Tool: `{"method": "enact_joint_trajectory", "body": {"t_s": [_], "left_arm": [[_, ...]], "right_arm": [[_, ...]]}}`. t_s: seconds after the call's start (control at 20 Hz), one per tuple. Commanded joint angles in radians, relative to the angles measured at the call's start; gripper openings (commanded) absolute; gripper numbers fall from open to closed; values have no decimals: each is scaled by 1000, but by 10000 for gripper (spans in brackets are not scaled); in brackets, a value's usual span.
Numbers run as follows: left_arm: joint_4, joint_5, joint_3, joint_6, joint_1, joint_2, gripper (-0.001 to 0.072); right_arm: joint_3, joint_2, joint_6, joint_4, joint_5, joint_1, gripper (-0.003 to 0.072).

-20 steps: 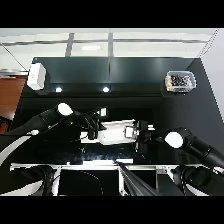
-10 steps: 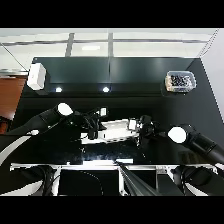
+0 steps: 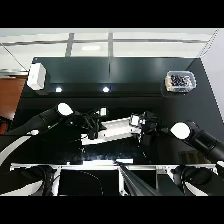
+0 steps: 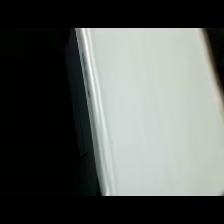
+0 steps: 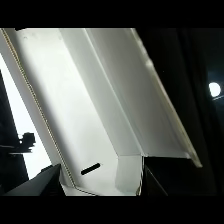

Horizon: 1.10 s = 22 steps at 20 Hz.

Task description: Fold the box and place the chain.

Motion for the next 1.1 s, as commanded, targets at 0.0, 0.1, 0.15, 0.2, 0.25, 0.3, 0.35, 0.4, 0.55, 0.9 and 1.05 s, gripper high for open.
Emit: {"method": "enact_joint_trajectory", "body": {"t_s": [0.0,0.1,0.15,0.2,0.25,0.3,0.35,0.4,0.55,0.9,1.05], "left_arm": [[20,0,0,42,-2,8,28],[37,0,0,47,-1,13,28],[56,0,0,50,-1,13,27],[75,-1,0,55,-1,13,27],[84,-1,0,66,-2,13,28],[82,2,0,74,-2,13,28],[82,2,0,74,-2,13,28],[82,2,0,76,-2,13,28],[82,2,0,76,-2,13,27],[82,2,0,75,-2,13,28],[82,2,0,75,-2,13,28]], "right_arm": [[2,1,-75,14,49,-2,605],[2,1,-75,14,59,-2,605],[2,1,-75,17,59,-2,605],[2,1,-75,27,59,-2,605],[2,1,-75,41,59,-2,605],[2,1,-75,55,59,-2,605],[2,0,-76,65,59,-2,605],[2,0,-77,71,61,-2,605],[2,-11,-78,74,56,-2,605],[2,-55,-204,172,23,-2,605],[2,-63,-205,172,16,-5,605]]}}
